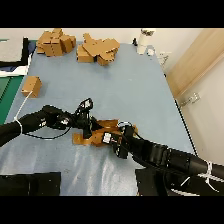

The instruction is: Fold the box.

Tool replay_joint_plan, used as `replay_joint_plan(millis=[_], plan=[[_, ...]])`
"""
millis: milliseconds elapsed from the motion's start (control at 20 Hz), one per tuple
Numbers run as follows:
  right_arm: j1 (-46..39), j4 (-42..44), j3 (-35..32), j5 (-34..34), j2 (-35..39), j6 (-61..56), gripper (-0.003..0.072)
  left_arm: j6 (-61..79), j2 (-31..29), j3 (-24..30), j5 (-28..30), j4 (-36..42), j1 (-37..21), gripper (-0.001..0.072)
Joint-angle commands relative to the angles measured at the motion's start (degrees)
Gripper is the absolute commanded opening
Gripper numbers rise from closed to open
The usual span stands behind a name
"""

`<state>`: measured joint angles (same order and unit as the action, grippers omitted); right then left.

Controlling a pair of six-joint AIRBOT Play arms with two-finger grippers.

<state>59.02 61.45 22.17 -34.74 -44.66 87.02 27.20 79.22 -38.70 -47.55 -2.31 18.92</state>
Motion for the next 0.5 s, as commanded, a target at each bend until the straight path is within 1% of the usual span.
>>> replay_joint_plan(millis=[0,150,250,300,350,400,450], plan=[[-3.4,0.1,-0.1,0.2,1.4,1.1,0.072,0.0,0.0,0.0,0.0,0.0,0.0,0.0011],[-6.2,2.1,-0.1,3.1,1.5,8.7,0.072,0.0,0.0,0.0,0.0,0.0,0.0,0.0011],[-9.0,6.8,-0.1,5.5,1.5,15.3,0.072,0.0,0.0,0.0,0.0,0.0,0.0,0.0011],[-10.7,10.4,-0.1,6.5,1.5,20.0,0.072,0.0,0.0,0.0,0.0,0.0,0.0,0.0011],[-12.7,16.0,-0.1,7.3,1.5,27.0,0.072,0.0,0.0,0.0,0.0,0.0,0.0,0.001],[-14.7,22.4,0.0,7.7,1.4,35.0,0.072,0.0,0.0,0.0,0.0,0.0,0.0,0.0011],[-17.2,30.5,0.0,7.7,1.4,44.6,0.072,0.0,0.0,0.0,0.0,0.0,0.0,0.001]])
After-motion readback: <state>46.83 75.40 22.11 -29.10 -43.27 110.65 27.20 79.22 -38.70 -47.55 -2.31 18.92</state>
